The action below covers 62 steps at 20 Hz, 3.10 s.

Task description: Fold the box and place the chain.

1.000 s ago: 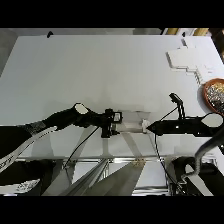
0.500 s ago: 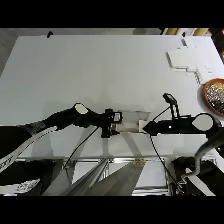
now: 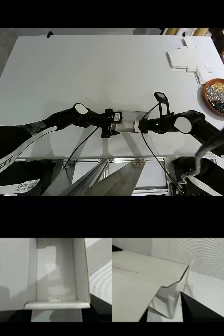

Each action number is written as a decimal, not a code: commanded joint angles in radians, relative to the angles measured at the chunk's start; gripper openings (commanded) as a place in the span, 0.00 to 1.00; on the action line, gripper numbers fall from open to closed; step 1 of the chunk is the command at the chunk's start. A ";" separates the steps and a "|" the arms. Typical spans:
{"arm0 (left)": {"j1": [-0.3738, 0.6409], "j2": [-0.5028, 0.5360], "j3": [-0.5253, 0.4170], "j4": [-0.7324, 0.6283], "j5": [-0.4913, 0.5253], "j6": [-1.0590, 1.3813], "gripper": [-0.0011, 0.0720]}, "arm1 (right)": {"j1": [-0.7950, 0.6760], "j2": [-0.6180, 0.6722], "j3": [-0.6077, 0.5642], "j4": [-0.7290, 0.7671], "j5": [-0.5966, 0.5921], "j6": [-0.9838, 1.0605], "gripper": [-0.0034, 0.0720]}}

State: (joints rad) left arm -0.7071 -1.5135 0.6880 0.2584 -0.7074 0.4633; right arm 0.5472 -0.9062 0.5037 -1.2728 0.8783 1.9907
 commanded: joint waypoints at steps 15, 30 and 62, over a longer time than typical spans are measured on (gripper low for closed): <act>0.001 0.000 0.000 0.000 0.000 0.001 0.36 | 0.150 -0.193 0.126 -0.295 0.078 0.370 0.42; 0.001 0.000 0.000 0.000 0.000 0.001 0.36 | 0.222 -0.290 0.214 -0.356 0.183 0.448 0.41; 0.001 0.000 0.000 0.000 0.000 0.001 0.36 | 0.251 -0.243 0.142 -0.380 0.031 0.414 0.60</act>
State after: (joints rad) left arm -0.7067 -1.5131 0.6880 0.2584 -0.7074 0.4644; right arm 0.7982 -1.1500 0.6537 -1.6646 0.9718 2.4008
